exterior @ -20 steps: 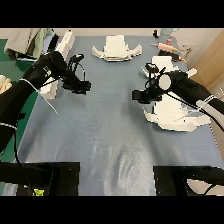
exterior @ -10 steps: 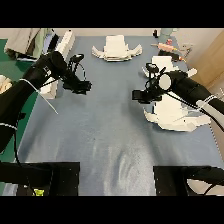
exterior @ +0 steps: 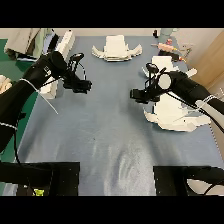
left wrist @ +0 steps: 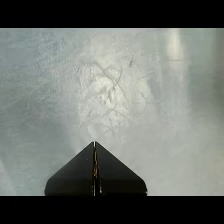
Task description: Fold the box.
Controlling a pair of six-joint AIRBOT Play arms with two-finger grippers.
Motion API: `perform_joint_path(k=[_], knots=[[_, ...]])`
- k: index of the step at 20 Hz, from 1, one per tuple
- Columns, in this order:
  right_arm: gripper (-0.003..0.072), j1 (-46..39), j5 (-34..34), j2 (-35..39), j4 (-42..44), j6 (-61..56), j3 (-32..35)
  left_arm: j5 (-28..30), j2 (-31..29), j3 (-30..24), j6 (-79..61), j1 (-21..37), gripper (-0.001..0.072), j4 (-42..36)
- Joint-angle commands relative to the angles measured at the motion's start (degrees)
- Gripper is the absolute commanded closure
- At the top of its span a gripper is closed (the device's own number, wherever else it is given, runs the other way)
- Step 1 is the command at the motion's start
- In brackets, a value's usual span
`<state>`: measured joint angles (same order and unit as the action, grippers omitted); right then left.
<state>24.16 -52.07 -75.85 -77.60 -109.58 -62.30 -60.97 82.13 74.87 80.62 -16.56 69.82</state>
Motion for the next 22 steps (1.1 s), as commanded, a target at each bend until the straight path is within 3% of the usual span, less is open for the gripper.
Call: perform_joint_path(k=[1, 2, 3, 6, 8, 9, 12, 15, 19, 22], knots=[[0.0684, -1.88, -3.02, 0.83, -0.39, -1.14, -2.60, 0.96, 0.02, 0.07, 0.42, -0.04, 0.0694, -2.86], [0.0670, -4.09, -6.88, 1.75, -3.41, -1.14, -5.53, 0.85, 0.02, 0.07, 0.42, -0.04, 0.0693, -4.48], [0.0553, -7.19, -12.66, 2.91, -7.50, -1.11, -9.40, 1.09, 0.02, 0.07, 0.42, -0.04, 0.0694, -6.23], [0.0522, -18.62, -31.50, 5.84, -23.76, 2.08, -19.04, 1.60, 0.02, 0.07, 0.42, -0.04, 0.0694, -9.70], [0.0296, -29.09, -38.25, 6.88, -28.04, 7.41, -19.69, 2.23, 0.02, 0.07, 0.39, -0.04, 0.0694, -12.28], [0.0296, -35.04, -39.91, 6.88, -27.17, 10.14, -18.58, 2.62, 0.02, 0.07, 0.39, -0.04, 0.0694, -13.62], [0.0275, -49.66, -38.73, 6.38, -19.96, 18.45, -10.95, 1.75, 0.02, 0.07, 0.42, -0.35, 0.0693, -16.92], [0.0274, -59.01, -37.51, 2.89, -15.67, 25.35, -4.39, 0.37, 0.02, 0.04, 0.42, -0.96, 0.0693, -18.01], [0.0274, -64.32, -36.22, -2.91, -3.74, 32.13, -2.58, -0.52, 0.02, 0.07, 0.42, -1.75, 0.0693, -19.10], [0.0274, -64.46, -35.23, -6.56, -1.70, 35.21, -2.62, -1.51, 0.02, 0.07, 0.42, -2.05, 0.0693, -19.26]])
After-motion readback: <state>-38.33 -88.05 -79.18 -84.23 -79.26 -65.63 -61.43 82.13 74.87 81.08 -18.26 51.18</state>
